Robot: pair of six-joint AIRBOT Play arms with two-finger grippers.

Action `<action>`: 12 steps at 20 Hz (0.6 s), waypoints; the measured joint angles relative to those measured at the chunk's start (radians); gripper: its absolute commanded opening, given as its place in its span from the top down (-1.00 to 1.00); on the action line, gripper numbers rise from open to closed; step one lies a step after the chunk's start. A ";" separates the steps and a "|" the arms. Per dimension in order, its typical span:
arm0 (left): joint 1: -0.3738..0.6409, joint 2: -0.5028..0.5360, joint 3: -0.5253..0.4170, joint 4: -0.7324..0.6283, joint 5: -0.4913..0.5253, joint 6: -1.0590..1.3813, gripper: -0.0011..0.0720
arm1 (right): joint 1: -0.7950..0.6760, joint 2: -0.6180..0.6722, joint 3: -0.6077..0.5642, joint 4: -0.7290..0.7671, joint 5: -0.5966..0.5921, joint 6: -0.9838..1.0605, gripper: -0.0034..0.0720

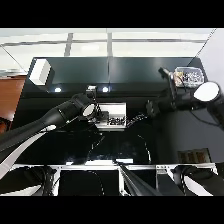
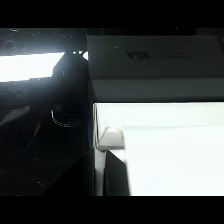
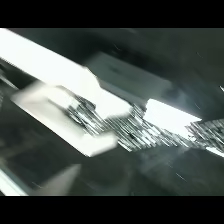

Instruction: Fold the box and place the chain.

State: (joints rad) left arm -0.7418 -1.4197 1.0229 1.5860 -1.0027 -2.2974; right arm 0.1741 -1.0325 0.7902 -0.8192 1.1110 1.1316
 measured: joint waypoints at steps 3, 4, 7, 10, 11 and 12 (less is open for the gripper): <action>0.000 0.000 0.000 0.000 0.000 -0.002 0.90 | 0.042 0.018 -0.141 -0.002 -0.119 -0.247 -1.00; 0.000 0.000 0.000 0.000 0.000 -0.001 0.90 | 0.071 0.020 -0.173 -0.004 -0.172 -0.369 -1.00; 0.000 0.000 0.000 0.000 0.000 -0.001 0.90 | 0.132 -0.004 -0.209 0.032 -0.308 -0.731 -1.00; 0.000 0.000 0.000 0.000 0.000 -0.001 0.90 | 0.138 -0.080 -0.193 0.101 -0.377 -0.941 -1.00; 0.000 0.000 0.000 0.000 0.000 -0.001 0.90 | 0.136 -0.111 -0.181 0.115 -0.375 -1.006 -1.00; 0.000 0.000 0.000 0.000 0.000 -0.001 0.90 | 0.136 -0.138 -0.170 0.124 -0.372 -1.059 -1.00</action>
State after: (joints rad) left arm -0.7418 -1.4197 1.0229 1.5856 -1.0027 -2.2982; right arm 0.3099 -1.1706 0.6205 -0.6949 0.7387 0.0723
